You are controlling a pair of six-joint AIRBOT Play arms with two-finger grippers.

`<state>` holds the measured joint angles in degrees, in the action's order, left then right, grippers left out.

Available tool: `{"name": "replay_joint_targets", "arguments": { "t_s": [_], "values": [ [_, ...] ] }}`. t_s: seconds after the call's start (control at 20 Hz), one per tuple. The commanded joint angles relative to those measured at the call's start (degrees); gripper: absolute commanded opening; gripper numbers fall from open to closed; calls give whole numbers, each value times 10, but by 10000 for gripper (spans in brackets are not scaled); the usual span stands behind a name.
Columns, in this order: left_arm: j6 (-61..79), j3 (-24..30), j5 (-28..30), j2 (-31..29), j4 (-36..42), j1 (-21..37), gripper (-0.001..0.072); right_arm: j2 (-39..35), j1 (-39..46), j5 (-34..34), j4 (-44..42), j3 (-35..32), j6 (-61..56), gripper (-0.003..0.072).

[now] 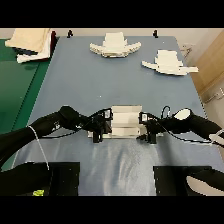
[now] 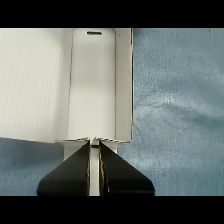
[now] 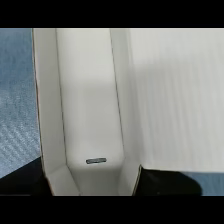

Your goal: Fold the box.

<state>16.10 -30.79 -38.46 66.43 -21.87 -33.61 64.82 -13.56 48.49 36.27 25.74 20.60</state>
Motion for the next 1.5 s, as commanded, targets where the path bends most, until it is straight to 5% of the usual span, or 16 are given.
{"name": "replay_joint_targets", "arguments": {
  "t_s": [0.0,0.05,0.1,0.15,0.2,0.4,0.45,0.5,0.55,0.65,0.7,0.85,1.15,1.3,1.45],
  "values": [
    [16,0,16,9,50,-13,96,0,0,0,0,0,0,603],
    [20,-1,14,15,56,-15,99,0,0,0,0,0,0,604],
    [21,0,18,20,56,-18,219,0,0,0,0,0,0,604],
    [21,0,22,24,56,-20,486,0,0,0,0,0,0,603],
    [19,0,24,26,56,-21,611,0,0,0,0,0,0,604],
    [19,0,23,25,56,-21,621,0,0,0,0,0,0,604],
    [18,0,24,25,56,-21,696,0,0,0,0,0,0,604],
    [8,0,25,25,52,-21,695,0,0,0,0,0,0,604],
    [3,-1,26,25,49,-20,683,0,0,0,0,0,0,603],
    [-50,-1,23,13,1,-11,161,0,0,0,0,0,0,604],
    [-129,-1,23,-3,-60,-4,16,0,0,0,0,0,0,604],
    [-453,-3,-20,-83,-261,19,16,0,0,0,0,0,0,603],
    [-1045,-3,-159,-250,-508,115,17,0,0,0,0,0,0,603],
    [-1114,15,-197,-229,-492,170,16,0,0,0,0,0,0,603],
    [-1086,62,-170,-184,-398,175,16,0,0,0,0,0,0,604]
  ]
}}
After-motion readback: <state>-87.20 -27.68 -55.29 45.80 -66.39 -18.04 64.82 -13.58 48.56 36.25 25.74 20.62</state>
